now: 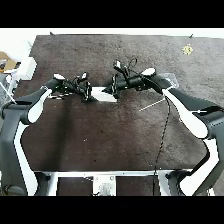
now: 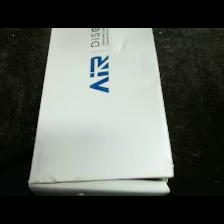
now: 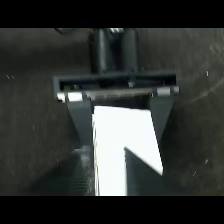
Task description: Fold the box and place the chain.
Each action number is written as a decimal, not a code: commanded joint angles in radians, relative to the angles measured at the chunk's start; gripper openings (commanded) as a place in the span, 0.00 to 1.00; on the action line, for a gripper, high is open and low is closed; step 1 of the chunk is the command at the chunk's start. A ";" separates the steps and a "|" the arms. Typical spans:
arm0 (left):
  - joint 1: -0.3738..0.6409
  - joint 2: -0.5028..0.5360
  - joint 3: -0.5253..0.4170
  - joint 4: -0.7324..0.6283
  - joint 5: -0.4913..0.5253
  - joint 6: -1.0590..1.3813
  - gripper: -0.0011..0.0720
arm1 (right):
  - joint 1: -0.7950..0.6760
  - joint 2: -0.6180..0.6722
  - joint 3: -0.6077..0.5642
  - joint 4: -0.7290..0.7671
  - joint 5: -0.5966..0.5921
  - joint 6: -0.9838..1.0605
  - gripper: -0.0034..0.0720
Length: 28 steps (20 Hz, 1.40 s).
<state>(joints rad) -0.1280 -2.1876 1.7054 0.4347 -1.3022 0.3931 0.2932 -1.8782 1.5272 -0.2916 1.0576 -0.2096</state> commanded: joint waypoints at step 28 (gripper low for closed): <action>0.000 0.000 0.000 -0.001 0.004 0.000 0.39 | -0.001 0.342 -0.036 -0.115 -0.153 0.269 0.04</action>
